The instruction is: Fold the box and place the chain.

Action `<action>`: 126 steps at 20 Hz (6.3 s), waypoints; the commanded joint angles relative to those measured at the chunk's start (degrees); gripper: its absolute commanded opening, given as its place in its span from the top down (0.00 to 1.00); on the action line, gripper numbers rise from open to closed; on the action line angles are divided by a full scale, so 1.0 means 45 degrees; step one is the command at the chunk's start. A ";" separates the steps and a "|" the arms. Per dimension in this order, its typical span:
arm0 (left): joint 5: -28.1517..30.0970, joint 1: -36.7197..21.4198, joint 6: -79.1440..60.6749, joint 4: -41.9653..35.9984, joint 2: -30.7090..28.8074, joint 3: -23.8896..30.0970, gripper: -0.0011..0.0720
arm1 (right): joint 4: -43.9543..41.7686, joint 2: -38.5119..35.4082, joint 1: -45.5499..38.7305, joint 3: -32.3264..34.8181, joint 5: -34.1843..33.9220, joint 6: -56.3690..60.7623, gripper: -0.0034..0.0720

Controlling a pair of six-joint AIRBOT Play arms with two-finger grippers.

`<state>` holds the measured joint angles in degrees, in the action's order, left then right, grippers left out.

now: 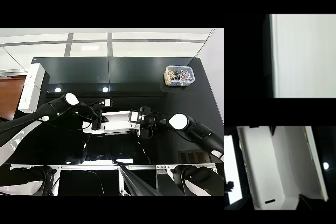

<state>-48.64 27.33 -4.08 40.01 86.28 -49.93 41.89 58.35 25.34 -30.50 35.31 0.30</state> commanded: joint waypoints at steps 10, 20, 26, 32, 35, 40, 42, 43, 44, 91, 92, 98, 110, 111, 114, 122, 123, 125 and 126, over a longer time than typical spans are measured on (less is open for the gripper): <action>0.0010 0.0010 -0.0010 -0.0005 -0.0005 0.0005 0.95 | -0.2608 0.0685 -0.1297 -0.0175 0.0835 -0.2662 0.07; -0.0005 0.0005 -0.0005 -0.0010 -0.0005 0.0005 0.95 | -0.2783 0.1729 -0.1292 -0.0170 0.1773 -0.3512 0.07; -0.0010 0.0000 0.0000 -0.0039 -0.0005 0.0005 0.95 | -0.2880 0.2458 -0.1282 -0.0170 0.2045 -0.4265 0.07; -0.0010 0.0005 0.0000 -0.0044 -0.0005 0.0005 0.95 | -0.2871 0.2783 -0.1297 -0.0175 0.1953 -0.4410 0.07; -0.0010 0.0005 0.0005 -0.0044 -0.0005 0.0005 0.95 | -0.2866 0.2968 -0.1297 -0.0175 0.1953 -0.4284 0.07; 0.0000 0.0000 0.0000 -0.0039 -0.0005 0.0005 0.95 | -0.2438 0.2982 -0.1292 -0.0175 0.1821 -0.3541 0.07; 0.0000 0.0000 0.0000 -0.0039 -0.0005 0.0005 0.95 | -0.2409 0.3060 -0.1292 -0.0175 0.1763 -0.3541 0.07; -0.0005 0.0000 0.0000 -0.0044 -0.0005 0.0005 0.95 | -0.2249 0.3143 -0.1292 -0.0209 0.1744 -0.3449 0.07; -0.0005 0.0000 0.0000 -0.0044 -0.0005 0.0005 0.95 | -0.2210 0.3157 -0.1287 -0.0228 0.1715 -0.3351 0.07; -0.1914 0.0165 1.0312 -0.1676 -0.4192 0.2152 0.95 | -0.1729 0.3240 -0.1005 -0.0267 0.1457 -0.2973 0.73; -0.0792 0.0155 1.0307 -0.2035 -0.4192 0.2157 0.95 | -0.1734 0.3240 -0.1005 -0.0267 0.1452 -0.2973 0.73; 0.5202 0.0277 1.0239 -0.2472 -0.3818 0.2147 0.95 | -0.1734 0.3240 -0.1005 -0.0267 0.1443 -0.2968 0.73; 0.2093 -0.0053 1.1011 0.0709 -0.1967 0.1491 0.95 | -0.1739 0.3240 -0.1005 -0.0267 0.1443 -0.2968 0.73; 0.1676 -0.0311 1.1273 0.1209 -0.2205 0.1180 0.96 | -0.1734 0.3240 -0.1005 -0.0267 0.1443 -0.2968 0.73; 0.1117 -0.1287 1.2488 0.3031 -0.3716 0.0806 0.95 | -0.1739 0.3240 -0.1005 -0.0267 0.1443 -0.2968 0.73; -0.1724 -0.5450 0.8510 0.0141 -0.6110 0.2895 0.95 | -0.1739 0.3240 -0.1005 -0.0267 0.1443 -0.2968 0.73; -0.2259 -0.5270 0.7349 -0.0272 -0.6091 0.3235 0.95 | -0.1739 0.3240 -0.1005 -0.0267 0.1443 -0.2968 0.73; -0.2191 -0.4376 0.5406 -0.0282 -0.6081 0.3793 0.49 | -0.1739 0.3240 -0.1005 -0.0267 0.1443 -0.2968 0.73; -0.1637 -0.3905 0.4619 -0.0277 -0.6071 0.3968 0.01 | -0.1739 0.3240 -0.1005 -0.0267 0.1443 -0.2968 0.73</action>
<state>-55.18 7.27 30.55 42.11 59.57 -35.31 34.06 72.90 20.78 -31.66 41.78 -13.06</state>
